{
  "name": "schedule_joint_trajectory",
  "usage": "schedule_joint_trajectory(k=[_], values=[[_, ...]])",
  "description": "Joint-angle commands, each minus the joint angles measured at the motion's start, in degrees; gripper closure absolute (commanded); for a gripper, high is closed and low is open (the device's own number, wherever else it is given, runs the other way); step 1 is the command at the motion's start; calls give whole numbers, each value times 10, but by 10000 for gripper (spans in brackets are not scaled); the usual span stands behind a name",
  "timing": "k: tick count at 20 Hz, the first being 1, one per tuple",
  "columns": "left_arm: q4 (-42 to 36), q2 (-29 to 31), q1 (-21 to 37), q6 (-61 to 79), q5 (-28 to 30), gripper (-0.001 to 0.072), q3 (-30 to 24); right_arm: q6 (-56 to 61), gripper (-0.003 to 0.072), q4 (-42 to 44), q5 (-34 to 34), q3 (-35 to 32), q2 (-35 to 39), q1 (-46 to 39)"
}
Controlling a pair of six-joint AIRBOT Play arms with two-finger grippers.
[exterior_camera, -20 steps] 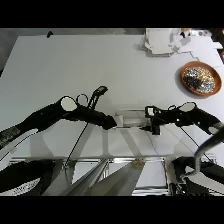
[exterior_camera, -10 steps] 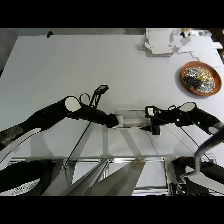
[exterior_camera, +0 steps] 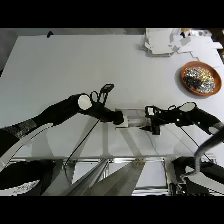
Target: Fold the box and place the chain.
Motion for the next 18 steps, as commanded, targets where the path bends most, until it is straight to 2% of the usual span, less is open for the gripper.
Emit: schedule_joint_trajectory(k=[1,4,8,11,13,18], values=[[50,-3,-5,-81,-10,175,8,0,230,0,0,0,0,0],[63,-3,-14,-114,-10,175,12,0,230,0,0,0,0,0],[123,-4,-30,-220,-21,176,27,0,230,0,0,0,0,0],[167,-13,-39,-280,-54,180,55,0,230,0,0,0,0,0],[193,-25,-47,-310,-78,207,72,0,230,0,0,0,0,0],[209,-72,-69,-350,-111,208,122,0,230,0,0,0,0,0]])
